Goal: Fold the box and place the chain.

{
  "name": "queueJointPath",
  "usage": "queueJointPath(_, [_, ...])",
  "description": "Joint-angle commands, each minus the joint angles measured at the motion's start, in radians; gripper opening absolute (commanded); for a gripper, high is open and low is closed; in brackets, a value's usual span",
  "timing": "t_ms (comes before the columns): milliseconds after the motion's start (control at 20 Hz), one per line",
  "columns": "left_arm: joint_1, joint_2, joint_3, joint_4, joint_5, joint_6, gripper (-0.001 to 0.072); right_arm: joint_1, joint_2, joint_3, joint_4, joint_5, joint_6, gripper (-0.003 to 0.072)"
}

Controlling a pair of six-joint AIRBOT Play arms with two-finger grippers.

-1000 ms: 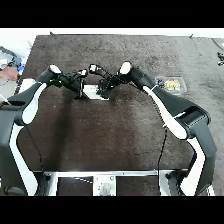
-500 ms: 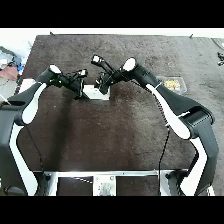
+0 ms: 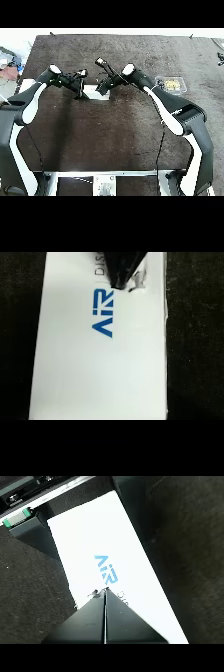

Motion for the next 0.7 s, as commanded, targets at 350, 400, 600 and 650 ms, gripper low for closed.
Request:
queueJointPath(350, [0.000, 0.000, 0.001, -0.002, 0.000, -0.005, 0.0465, 0.000, -0.005, -0.019, -0.030, 0.035, 0.063, 0.0010])
queueJointPath(400, [0.000, 0.000, 0.001, -0.002, 0.000, -0.005, 0.0465, 0.000, 0.014, -0.019, -0.029, 0.011, 0.050, 0.0010])
queueJointPath(600, [0.000, 0.000, 0.001, -0.002, 0.000, -0.005, 0.0465, 0.000, 0.123, -0.019, -0.031, -0.095, 0.042, 0.0010])
queueJointPath(650, [0.000, 0.000, 0.001, -0.002, 0.000, -0.005, 0.0465, 0.000, 0.142, -0.019, -0.031, -0.097, 0.043, 0.0009])
